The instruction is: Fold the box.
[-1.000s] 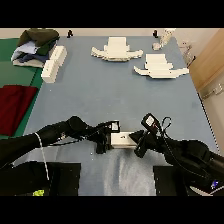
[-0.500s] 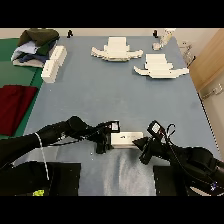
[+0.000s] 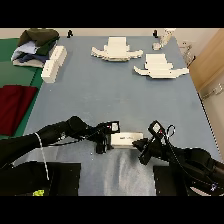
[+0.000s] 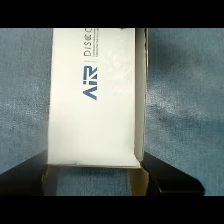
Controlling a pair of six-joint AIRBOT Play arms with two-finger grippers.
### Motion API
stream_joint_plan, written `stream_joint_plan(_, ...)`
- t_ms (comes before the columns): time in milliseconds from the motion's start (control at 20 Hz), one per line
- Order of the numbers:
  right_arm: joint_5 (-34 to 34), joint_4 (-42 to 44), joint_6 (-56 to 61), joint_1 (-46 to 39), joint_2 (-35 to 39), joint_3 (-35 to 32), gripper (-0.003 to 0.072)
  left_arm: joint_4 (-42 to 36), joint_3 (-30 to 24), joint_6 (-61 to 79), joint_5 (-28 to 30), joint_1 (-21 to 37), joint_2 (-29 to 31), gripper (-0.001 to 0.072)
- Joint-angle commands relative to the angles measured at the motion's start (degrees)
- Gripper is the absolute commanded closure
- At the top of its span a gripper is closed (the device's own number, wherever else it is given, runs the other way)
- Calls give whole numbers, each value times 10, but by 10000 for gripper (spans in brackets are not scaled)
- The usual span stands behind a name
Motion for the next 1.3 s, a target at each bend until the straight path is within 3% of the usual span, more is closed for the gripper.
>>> stream_joint_plan(0,-18,2,1,1,-4,-3,682,-1,0,-1,-1,0,0,195)
stream_joint_plan(900,8,-68,1,-5,37,43,682,-1,0,-1,-1,0,0,195)
stream_joint_plan(1050,-33,-106,14,-25,32,80,682,-1,0,-1,-1,0,0,195)
stream_joint_plan(1250,-168,-211,64,-87,-41,190,682,-1,0,-1,-1,0,0,195)
